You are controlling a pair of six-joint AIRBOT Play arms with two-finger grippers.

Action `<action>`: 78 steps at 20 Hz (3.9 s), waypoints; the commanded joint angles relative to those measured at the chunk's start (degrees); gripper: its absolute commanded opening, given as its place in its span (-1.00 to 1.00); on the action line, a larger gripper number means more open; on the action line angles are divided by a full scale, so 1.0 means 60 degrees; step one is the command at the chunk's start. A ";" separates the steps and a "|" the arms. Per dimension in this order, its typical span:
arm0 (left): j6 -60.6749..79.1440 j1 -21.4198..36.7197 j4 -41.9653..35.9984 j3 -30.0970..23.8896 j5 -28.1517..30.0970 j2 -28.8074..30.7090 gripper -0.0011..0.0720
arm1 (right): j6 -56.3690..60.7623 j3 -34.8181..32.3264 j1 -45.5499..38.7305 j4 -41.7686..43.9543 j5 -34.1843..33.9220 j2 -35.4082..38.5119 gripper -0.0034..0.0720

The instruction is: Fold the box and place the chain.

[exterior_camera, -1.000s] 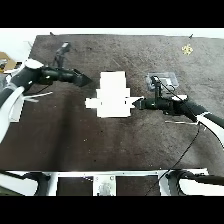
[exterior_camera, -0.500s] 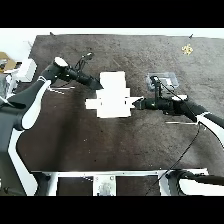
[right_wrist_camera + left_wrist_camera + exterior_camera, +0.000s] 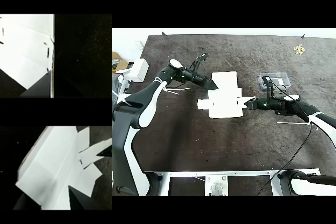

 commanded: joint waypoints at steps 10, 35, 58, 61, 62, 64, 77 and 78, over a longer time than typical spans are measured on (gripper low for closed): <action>0.0171 0.0131 -0.1319 0.0018 -0.1341 -0.0845 0.31 | -0.0073 0.0007 -0.0004 0.0007 -0.0080 0.0000 -0.91; 0.5053 0.0277 -0.1300 0.0022 -0.1373 -0.0739 -0.95 | -0.1377 0.0040 -0.0608 0.0980 -0.1071 0.0619 0.15; 0.7909 0.0295 0.0117 -0.1115 0.0277 -0.0288 -0.94 | -0.6568 0.0058 -0.0590 0.2062 0.1621 0.0616 0.64; 0.7909 0.0295 0.0106 -0.1115 0.0277 -0.0288 -0.94 | -0.6991 0.0058 -0.0357 0.1064 0.1712 0.0616 0.64; 0.7909 0.0295 0.0102 -0.1115 0.0284 -0.0288 -0.94 | -0.7158 0.0058 -0.0102 0.0674 0.1490 0.0579 0.64; 0.7909 0.0295 0.0080 -0.1115 0.0280 -0.0288 -0.94 | -0.7610 0.0117 0.0521 0.0142 0.1049 0.0346 0.64; 0.7909 0.0295 0.0076 -0.1115 0.0280 -0.0288 -0.94 | -0.7060 0.1049 0.2157 -0.2794 -0.1177 -0.0765 0.90; 0.7909 0.0295 0.0080 -0.1115 0.0280 -0.0288 -0.94 | -0.7060 0.1206 0.2164 -0.2794 -0.1155 -0.1005 0.87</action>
